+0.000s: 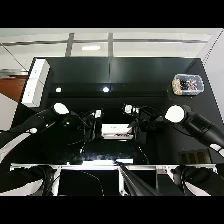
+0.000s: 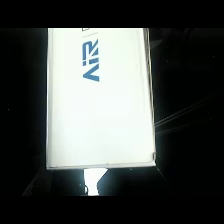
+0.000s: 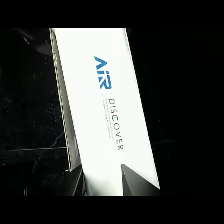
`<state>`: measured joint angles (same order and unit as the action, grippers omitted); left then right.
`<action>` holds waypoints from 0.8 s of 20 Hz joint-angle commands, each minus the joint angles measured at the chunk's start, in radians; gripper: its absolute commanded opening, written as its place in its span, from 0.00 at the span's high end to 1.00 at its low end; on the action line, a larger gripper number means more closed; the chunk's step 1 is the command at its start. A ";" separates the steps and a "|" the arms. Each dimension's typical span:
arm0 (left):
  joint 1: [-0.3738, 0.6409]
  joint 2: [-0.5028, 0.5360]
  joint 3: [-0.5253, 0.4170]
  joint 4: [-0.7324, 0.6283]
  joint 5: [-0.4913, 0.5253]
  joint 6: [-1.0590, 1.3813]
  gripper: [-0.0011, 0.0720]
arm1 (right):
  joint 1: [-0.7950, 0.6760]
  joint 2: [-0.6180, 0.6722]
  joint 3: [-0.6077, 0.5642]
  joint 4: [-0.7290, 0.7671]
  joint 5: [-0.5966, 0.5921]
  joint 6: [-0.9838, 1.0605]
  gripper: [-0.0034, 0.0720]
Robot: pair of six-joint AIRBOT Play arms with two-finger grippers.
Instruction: Fold the box and place the chain.
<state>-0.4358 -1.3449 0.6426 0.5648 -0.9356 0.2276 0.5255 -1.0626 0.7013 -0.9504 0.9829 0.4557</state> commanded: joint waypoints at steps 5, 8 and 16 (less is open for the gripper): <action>0.000 0.000 0.000 0.000 0.000 0.000 0.30 | 0.000 0.000 0.000 -0.002 0.003 0.000 0.60; 0.000 0.000 0.000 0.000 0.000 0.000 0.30 | 0.000 0.000 0.000 -0.003 0.003 0.000 0.60; 0.000 0.000 0.000 0.000 0.000 0.000 0.30 | 0.000 0.000 0.000 -0.003 0.006 0.000 0.42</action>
<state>-0.4358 -1.3449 0.6426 0.5648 -0.9356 0.2287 0.5255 -1.0630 0.7010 -0.9592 0.9867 0.4576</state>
